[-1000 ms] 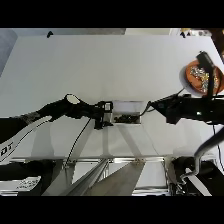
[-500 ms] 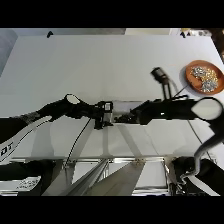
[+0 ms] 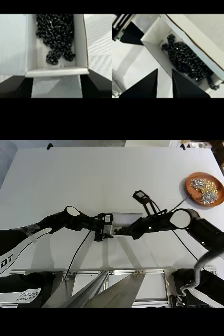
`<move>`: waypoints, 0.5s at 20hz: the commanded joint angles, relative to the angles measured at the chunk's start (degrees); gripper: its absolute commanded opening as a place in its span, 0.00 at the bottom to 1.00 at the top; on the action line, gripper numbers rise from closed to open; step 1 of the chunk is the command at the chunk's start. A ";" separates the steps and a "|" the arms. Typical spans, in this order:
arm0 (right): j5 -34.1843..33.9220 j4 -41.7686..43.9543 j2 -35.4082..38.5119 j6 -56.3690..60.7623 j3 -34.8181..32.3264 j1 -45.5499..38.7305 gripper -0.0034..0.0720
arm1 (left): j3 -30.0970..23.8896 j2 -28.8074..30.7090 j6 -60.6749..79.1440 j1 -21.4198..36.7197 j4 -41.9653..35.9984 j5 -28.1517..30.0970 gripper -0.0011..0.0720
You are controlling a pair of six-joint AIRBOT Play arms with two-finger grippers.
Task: Fold the box and place the chain.
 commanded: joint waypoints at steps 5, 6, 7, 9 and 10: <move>0.31 -17.57 10.99 9.79 2.03 -11.74 0.63 | 0.04 0.04 0.00 0.02 0.02 0.02 0.39; -0.04 -20.24 11.45 11.02 2.03 -13.75 0.63 | 0.04 0.04 0.00 0.02 0.02 0.02 0.39; -0.63 -23.23 11.30 12.52 2.01 -15.65 0.63 | 0.04 0.04 0.00 0.02 0.02 0.00 0.39; -3.48 -29.29 9.94 17.68 1.90 -18.16 0.63 | 0.04 0.04 0.00 0.02 0.02 0.00 0.39; -4.31 -31.32 8.35 19.10 1.90 -18.99 0.63 | 0.04 0.04 0.00 0.02 0.02 0.02 0.39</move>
